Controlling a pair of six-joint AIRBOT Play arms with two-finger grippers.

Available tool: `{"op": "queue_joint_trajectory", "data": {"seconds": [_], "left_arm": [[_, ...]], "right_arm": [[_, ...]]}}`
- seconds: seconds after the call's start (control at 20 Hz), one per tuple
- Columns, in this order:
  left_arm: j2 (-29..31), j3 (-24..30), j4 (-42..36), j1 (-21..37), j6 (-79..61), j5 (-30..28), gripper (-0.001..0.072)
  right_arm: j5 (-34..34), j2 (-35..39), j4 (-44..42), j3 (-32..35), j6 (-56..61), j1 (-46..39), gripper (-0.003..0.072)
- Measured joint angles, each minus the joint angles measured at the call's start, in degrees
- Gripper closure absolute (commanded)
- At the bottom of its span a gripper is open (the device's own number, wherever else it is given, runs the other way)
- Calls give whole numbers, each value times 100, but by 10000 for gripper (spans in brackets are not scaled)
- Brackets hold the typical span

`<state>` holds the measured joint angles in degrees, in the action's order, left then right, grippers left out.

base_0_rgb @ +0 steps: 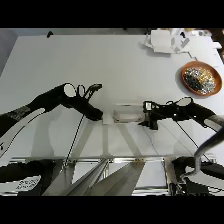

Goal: Fold the box and place the chain.

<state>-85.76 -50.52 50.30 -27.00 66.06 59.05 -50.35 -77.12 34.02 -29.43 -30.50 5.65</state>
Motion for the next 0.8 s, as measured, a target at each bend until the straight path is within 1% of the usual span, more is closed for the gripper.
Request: {"op": "queue_joint_trajectory", "data": {"seconds": [0.1,0.25,0.6,0.65,0.7,0.75,0.8], "left_arm": [[-46,2,-190,-13,13,-151,705],[-48,2,-278,-20,24,-278,704],[448,2,-560,-92,85,-374,689],[492,2,-597,-129,85,-380,615],[522,2,-656,-177,87,-393,481],[535,2,-699,-225,98,-396,376],[544,2,-748,-275,103,-409,359]], "right_arm": [[0,0,0,0,0,0,279],[0,0,2,0,0,0,279],[0,0,2,0,0,0,279],[-2,0,2,0,0,0,279],[0,0,2,0,0,0,279],[0,0,4,0,0,0,279],[-2,0,4,0,0,0,279]]}}
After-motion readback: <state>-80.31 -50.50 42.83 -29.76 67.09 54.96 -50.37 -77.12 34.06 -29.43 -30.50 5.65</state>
